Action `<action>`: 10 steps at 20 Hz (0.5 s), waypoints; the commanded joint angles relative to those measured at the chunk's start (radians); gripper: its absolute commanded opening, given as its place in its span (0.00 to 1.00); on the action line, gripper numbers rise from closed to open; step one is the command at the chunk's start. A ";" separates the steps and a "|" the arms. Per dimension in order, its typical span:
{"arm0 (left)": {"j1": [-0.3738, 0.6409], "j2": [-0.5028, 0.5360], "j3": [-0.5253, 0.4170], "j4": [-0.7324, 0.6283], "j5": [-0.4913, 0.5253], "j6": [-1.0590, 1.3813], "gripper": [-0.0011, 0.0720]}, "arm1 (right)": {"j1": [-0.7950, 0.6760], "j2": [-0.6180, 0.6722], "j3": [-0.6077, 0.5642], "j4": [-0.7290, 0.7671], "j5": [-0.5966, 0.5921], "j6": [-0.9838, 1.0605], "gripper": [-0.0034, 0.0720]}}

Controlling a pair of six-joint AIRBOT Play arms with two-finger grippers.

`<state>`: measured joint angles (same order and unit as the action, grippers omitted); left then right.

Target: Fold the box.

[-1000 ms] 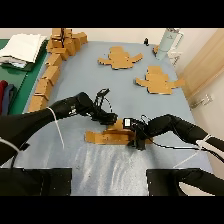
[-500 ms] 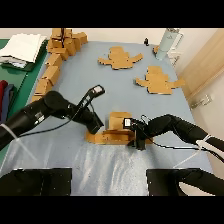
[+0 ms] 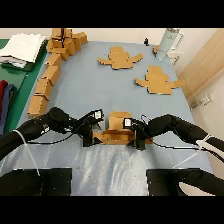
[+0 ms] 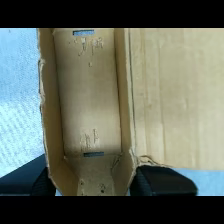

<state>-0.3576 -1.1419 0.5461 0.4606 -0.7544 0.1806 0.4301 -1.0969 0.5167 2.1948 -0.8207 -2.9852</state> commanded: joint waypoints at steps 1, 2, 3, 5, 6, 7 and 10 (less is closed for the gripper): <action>-0.010 -0.045 -0.010 -0.024 0.055 0.076 0.92 | 0.000 0.000 0.001 0.000 0.000 0.000 0.81; -0.021 -0.046 -0.006 -0.024 0.057 0.077 0.87 | 0.000 0.000 0.001 0.000 0.000 0.000 0.81; -0.035 -0.048 0.000 -0.024 0.056 0.077 0.72 | 0.000 0.000 0.001 0.000 0.000 0.000 0.81; -0.066 -0.049 0.016 -0.026 0.064 0.082 0.63 | 0.000 0.000 0.001 0.000 0.000 0.000 0.81; -0.080 -0.049 0.020 -0.039 0.076 0.082 0.63 | 0.000 0.000 0.001 0.000 0.000 0.000 0.81; -0.087 -0.049 0.022 -0.047 0.082 0.082 0.49 | 0.000 0.000 0.001 0.000 0.000 0.000 0.81; -0.098 -0.050 0.022 -0.057 0.085 0.082 0.31 | 0.000 0.000 0.001 0.000 0.000 0.000 0.81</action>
